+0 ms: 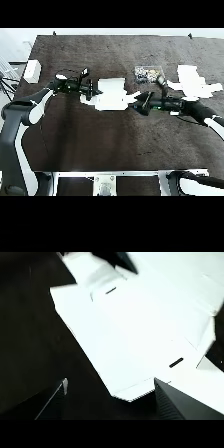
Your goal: Fold the box and place the chain.
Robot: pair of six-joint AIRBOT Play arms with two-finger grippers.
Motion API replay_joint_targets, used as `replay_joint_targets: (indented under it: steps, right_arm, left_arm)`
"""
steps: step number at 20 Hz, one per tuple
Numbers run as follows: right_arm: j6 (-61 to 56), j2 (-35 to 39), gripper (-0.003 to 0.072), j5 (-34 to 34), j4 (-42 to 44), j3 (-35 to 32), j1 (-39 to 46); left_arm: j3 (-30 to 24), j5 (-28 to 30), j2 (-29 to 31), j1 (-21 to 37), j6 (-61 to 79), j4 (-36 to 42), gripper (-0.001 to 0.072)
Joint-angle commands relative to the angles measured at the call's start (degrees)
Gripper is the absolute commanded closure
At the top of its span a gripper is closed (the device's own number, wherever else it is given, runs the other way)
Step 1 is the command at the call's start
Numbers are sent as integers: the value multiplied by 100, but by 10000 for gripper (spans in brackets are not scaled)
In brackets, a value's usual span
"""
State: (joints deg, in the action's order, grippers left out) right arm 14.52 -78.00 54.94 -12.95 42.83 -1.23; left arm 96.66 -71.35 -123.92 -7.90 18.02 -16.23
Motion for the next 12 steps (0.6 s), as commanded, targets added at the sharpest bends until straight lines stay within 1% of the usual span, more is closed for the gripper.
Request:
replay_joint_targets:
  steps: [1,3,5,6,10,12]
  right_arm:
    - [1327,22,32,-968,-883,-105,-619]
    - [1338,22,32,-1526,-1475,-105,-916]
    - [1364,22,33,-2000,-1478,-105,-1137]
    - [1381,0,32,-2127,-1478,-101,-1213]
    - [1598,-162,32,-2201,-1416,-39,-1300]
    - [1598,-297,33,-2218,-1207,46,-1300]
  left_arm:
    - [-2,4,-2,2,0,2,689]
    - [-2,2,-2,2,0,2,688]
    - [-2,2,0,2,0,2,689]
    - [-2,2,-2,2,0,2,688]
    - [-2,2,0,2,0,2,689]
    - [-2,2,-2,2,0,2,689]
